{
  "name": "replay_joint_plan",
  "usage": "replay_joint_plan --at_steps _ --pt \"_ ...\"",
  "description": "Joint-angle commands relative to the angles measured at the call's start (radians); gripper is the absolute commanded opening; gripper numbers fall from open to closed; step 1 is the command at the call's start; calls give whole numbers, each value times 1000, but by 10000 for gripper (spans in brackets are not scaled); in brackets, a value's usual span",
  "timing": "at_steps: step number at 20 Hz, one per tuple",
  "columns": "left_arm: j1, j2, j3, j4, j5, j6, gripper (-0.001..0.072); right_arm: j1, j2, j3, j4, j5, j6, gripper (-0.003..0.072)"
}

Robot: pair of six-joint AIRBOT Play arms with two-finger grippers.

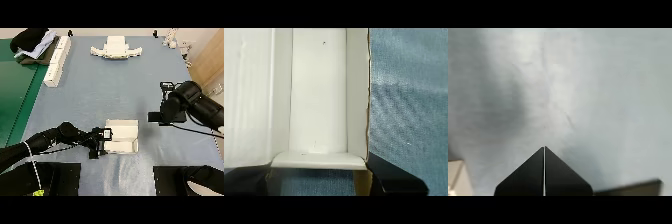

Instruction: Fold the box.

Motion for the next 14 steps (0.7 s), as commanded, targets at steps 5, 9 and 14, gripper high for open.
replay_joint_plan --at_steps 5,9,14 --pt "0 0 0 0 0 0 401 -405 -311 30 994 78 -843 5" --pt "0 0 0 0 0 0 401 -377 -412 83 1043 -182 -1019 5" --pt "0 0 0 0 0 0 401 -314 -388 82 1030 -230 -1131 6"
